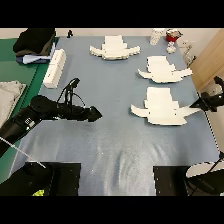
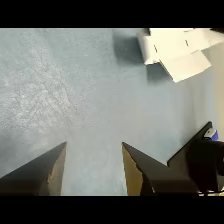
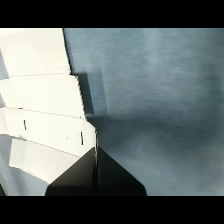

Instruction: Fold the box.

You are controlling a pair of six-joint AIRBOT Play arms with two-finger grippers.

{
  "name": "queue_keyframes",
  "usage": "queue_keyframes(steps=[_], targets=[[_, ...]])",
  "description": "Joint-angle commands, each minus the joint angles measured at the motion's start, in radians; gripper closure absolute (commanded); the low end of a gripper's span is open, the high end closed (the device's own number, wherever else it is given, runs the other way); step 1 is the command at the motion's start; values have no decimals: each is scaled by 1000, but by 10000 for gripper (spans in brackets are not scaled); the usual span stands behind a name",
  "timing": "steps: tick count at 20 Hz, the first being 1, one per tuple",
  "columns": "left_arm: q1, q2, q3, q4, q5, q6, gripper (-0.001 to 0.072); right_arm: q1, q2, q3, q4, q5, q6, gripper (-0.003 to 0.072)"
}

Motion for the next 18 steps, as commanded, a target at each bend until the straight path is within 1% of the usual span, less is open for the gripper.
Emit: queue_keyframes(steps=[1, 3, 4, 6, 8, 11, 13, 14, 15, 17, 18], targets=[[0, 0, 0, 1, -26, 4, 186, 124, 10, -5, 67, -16, 101, 682], [0, 0, 0, 11, -27, 5, 186, 215, 48, -44, 67, -14, 187, 682], [0, 0, 0, 24, -29, 4, 186, 271, 79, -83, 67, -7, 227, 682], [2, 0, 0, 48, -46, 5, 186, 389, 166, -199, 64, 49, 291, 682], [2, 0, 0, 92, -92, 4, 186, 505, 282, -344, 55, 148, 357, 682], [2, 0, 0, 137, -172, 4, 186, 629, 460, -537, 45, 296, 445, 682], [2, 0, 0, 140, -192, 4, 186, 687, 562, -640, 39, 430, 514, 682], [2, 0, 0, 140, -190, 4, 186, 716, 598, -676, 38, 471, 520, 679], [2, 0, 0, 140, -188, 4, 186, 735, 616, -696, 31, 480, 520, 651], [2, 0, 0, 139, -182, 4, 185, 747, 613, -699, 0, 450, 523, 395], [2, 1, 0, 139, -183, 4, 185, 746, 606, -699, -3, 429, 531, 386]])
